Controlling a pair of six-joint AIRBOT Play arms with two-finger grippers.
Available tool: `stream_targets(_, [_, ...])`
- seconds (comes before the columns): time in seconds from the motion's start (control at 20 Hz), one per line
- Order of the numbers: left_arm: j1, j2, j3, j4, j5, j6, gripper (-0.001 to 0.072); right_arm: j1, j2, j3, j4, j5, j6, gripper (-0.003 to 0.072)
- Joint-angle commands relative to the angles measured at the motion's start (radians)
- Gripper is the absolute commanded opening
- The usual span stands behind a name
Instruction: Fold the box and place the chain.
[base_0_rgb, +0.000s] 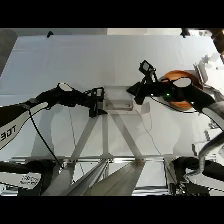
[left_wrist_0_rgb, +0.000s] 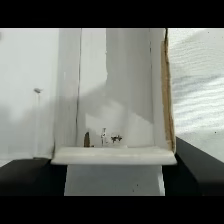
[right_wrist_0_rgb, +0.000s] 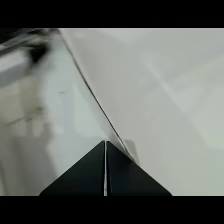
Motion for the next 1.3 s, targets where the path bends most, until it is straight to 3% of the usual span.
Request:
stream_targets(0.0, [-0.001,0.000,-0.001,0.000,0.000,0.000,0.0258,0.001,-0.084,0.000,0.039,-0.093,0.014,0.0006])
stream_targets(0.2, [-0.001,0.000,-0.001,0.000,0.000,0.000,0.0258,0.001,-0.109,0.001,-0.008,-0.067,0.077,0.0007])
stream_targets(0.5, [-0.001,0.000,-0.001,0.000,0.000,0.000,0.0258,0.000,0.031,0.001,-0.042,0.063,0.078,0.0008])
stream_targets(0.65, [-0.001,0.000,-0.001,0.000,0.000,0.000,0.0258,0.000,0.180,0.001,-0.204,0.197,0.101,0.0008])
stream_targets(0.9, [-0.001,0.000,-0.001,0.000,0.000,0.000,0.0258,0.000,0.386,0.001,-0.615,0.363,0.281,0.0007])
stream_targets(1.05, [-0.001,0.000,-0.001,0.000,0.000,0.000,0.0258,0.000,0.373,0.000,-0.734,0.389,0.284,0.0007])
stream_targets(1.25, [-0.001,0.000,-0.001,0.000,0.000,0.000,0.0258,0.009,0.263,0.001,-0.749,0.317,0.284,0.0007])
